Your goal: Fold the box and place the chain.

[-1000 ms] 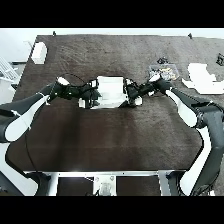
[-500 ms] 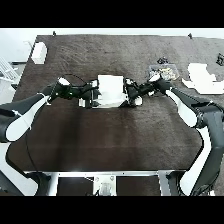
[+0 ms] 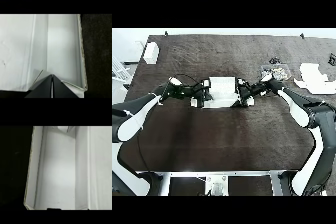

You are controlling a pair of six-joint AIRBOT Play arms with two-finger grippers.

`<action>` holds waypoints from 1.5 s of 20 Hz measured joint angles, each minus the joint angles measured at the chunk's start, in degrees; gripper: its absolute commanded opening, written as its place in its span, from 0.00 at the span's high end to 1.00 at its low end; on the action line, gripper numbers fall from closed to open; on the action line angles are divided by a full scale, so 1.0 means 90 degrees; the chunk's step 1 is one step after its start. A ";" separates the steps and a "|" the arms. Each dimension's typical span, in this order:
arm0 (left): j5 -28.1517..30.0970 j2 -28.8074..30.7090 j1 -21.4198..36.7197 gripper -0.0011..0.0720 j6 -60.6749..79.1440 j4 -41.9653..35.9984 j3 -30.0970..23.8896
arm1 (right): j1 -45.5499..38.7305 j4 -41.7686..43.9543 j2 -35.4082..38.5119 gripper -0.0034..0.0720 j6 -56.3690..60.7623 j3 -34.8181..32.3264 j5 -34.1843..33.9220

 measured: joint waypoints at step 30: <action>-0.0039 0.2555 0.1933 0.96 -0.6569 0.0321 -0.2630 | 0.0000 -0.0005 0.0000 0.28 0.0007 0.0000 0.0007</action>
